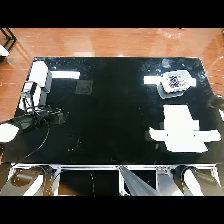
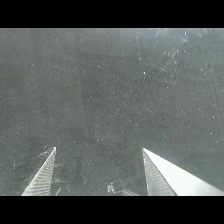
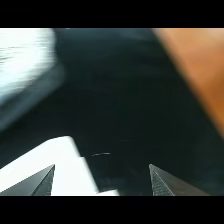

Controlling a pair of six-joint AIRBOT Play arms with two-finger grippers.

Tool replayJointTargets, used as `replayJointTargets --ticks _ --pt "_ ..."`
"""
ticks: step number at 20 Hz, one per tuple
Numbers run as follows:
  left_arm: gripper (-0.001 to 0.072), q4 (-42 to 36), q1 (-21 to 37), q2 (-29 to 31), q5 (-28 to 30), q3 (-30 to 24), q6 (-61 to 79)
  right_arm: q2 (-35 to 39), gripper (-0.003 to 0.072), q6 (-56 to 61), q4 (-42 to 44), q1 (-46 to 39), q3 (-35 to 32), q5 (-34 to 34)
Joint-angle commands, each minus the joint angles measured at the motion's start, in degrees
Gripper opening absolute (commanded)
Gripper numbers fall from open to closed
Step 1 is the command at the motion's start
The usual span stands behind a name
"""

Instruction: Fold the box and place the chain.

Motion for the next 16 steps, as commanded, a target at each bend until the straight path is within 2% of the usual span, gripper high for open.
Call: replayJointTargets --ticks 1,3,5,7,9,12,14,16 --pt "0.0626 0.0 -0.02 -0.17 -0.48 -0.02 0.31 -12.87 0.0704 -9.51 7.1 -20.55 8.46 8.31" --pt "0.0625 -0.02 -0.02 -0.17 -0.48 -0.02 0.28 -18.78 0.0704 -17.42 15.04 -31.1 12.31 15.89" --pt "0.0625 -0.04 -0.02 -0.17 -0.48 -0.02 0.28 -22.75 0.0704 -30.36 27.43 -40.06 13.33 21.68" --pt "0.0625 -0.02 -0.02 -0.17 -0.39 -0.02 0.28 -26.12 0.0704 -38.18 35.3 -46.23 13.35 23.76" --pt "0.0625 -0.02 -0.02 -0.17 -0.09 -0.02 0.28 -31.56 0.0696 -42.97 39.36 -50.49 14.47 27.04" --pt "0.0625 0.0 -0.02 -0.17 -0.02 -0.02 0.28 -42.95 0.0696 -47.08 44.09 -51.15 19.41 39.28" --pt "0.0626 -0.02 -0.02 -0.2 -0.02 -0.02 0.28 -48.72 0.0696 -46.03 43.06 -48.72 22.62 45.75" --pt "0.0625 0.0 -0.02 -0.2 -0.02 -0.02 0.28 -51.12 0.0696 -46.38 37.33 -45.13 23.06 45.64"
